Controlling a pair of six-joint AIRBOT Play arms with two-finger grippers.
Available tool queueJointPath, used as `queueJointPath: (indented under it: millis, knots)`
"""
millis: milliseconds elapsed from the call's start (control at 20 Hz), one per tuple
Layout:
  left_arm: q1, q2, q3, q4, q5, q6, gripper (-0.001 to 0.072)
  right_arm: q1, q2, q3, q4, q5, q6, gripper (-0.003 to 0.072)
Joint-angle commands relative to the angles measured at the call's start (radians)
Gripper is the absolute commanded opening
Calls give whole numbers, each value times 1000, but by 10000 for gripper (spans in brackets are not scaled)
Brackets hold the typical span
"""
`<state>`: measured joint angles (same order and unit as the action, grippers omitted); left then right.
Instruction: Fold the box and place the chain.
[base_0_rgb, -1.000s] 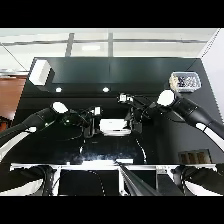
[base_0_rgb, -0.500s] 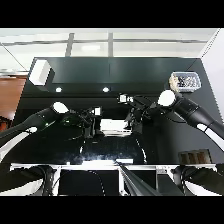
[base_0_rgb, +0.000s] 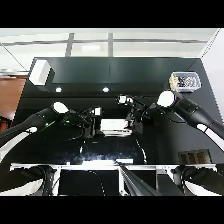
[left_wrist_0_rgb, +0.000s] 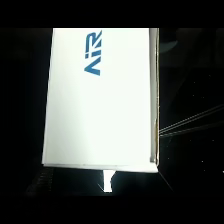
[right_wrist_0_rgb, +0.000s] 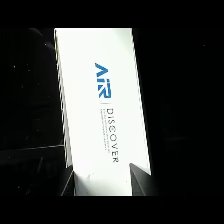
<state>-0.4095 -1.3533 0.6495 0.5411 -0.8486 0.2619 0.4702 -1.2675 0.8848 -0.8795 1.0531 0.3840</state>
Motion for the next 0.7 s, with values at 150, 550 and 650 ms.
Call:
queueJointPath:
  millis: [150, 550, 650]
  knots:
    - [0, -1, 1, 1, 0, 0, 502, 0, -2, 0, -12, -5, 3, 379]
    - [0, -1, 1, 1, 0, 0, 502, 6, -3, 0, 14, -14, 5, 380]
    - [0, -1, 1, 1, 0, 0, 502, 6, -3, 0, 14, -14, 5, 380]
